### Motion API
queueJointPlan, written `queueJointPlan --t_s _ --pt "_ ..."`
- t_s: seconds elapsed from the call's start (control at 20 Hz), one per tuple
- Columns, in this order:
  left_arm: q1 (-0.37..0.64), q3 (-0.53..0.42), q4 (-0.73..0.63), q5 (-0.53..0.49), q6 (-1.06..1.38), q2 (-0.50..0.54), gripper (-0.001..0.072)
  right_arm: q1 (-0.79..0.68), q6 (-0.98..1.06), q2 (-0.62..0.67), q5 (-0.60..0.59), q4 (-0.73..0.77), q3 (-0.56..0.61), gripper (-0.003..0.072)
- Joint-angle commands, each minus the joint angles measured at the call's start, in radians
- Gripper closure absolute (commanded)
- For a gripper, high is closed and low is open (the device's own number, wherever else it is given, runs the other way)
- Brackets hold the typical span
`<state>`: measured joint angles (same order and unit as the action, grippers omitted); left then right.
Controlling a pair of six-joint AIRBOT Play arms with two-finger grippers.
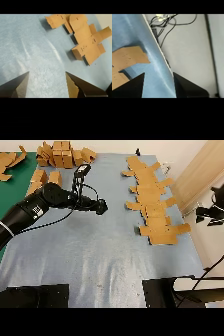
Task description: Fold the box.
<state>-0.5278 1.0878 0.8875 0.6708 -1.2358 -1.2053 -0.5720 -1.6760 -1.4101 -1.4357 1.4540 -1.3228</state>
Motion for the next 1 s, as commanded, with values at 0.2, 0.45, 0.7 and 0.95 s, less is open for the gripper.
queueJointPlan --t_s 0.2,0.45,0.7,0.95 --pt "-0.001 0.000 0.000 0.003 -0.100 -0.001 0.0008 -0.140 -0.266 -0.149 0.012 0.363 -0.001 0.0122" --pt "-0.001 0.000 -0.001 0.083 -0.128 -0.001 0.0008 -0.135 -0.298 -0.222 -0.007 0.427 0.002 0.0123" --pt "0.000 0.000 -0.008 0.106 -0.186 -0.001 0.0009 -0.098 -0.357 -0.224 -0.116 0.534 0.029 0.0682" --pt "0.000 0.000 -0.006 0.144 -0.201 -0.001 0.0009 -0.002 -0.365 -0.186 -0.226 0.670 0.075 0.0683"
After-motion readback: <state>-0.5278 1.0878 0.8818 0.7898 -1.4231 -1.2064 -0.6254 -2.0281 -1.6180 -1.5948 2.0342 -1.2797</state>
